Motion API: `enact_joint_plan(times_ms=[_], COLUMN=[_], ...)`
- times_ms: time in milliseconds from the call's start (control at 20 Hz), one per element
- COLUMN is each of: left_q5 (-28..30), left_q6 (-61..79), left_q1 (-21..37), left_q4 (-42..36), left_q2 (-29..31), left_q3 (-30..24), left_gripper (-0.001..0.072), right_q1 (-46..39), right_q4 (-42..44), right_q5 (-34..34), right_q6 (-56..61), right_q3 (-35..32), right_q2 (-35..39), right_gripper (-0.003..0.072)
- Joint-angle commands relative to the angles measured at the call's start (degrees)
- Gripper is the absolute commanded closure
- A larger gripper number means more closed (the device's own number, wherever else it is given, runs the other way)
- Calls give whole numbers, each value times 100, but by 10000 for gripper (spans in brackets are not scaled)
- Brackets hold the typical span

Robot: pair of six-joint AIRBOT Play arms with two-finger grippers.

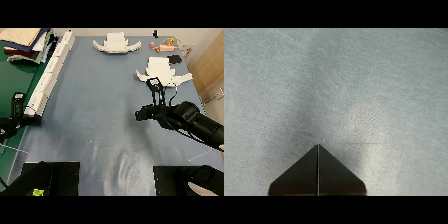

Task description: Fold the box.

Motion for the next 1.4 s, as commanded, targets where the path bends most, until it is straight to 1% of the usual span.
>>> enact_joint_plan(times_ms=[0, 100, 950, 1000, 1050, 1100, 1200, 1350], left_q5=[695, 695, 693, 684, 682, 688, 688, 625], left_q6=[13, 2, 2, -2, -7, -42, -52, -813], left_q1=[-481, -494, -503, -503, -503, -503, -501, -501], left_q4=[-103, -256, -249, -251, -269, -280, -286, -249], left_q2=[-286, -369, -361, -361, -361, -361, -361, -256], left_q3=[52, 57, 57, 57, 57, 57, 57, 57], left_gripper=[188, 188, 187, 166, 31, 13, 13, 13], right_q1=[-2, -2, 9, 9, 9, 9, 9, 9], right_q4=[2, 2, 46, 46, 46, 46, 46, 46], right_q5=[7, 4, 2, 2, 2, 0, 0, -2], right_q6=[0, 0, 0, 0, 0, 0, 0, 0], right_q3=[4, 4, 4, 4, 4, 4, 4, 4], right_q2=[-2, -2, -2, -2, -2, -2, -2, -2], right_gripper=[683, 683, 683, 683, 683, 683, 683, 683])
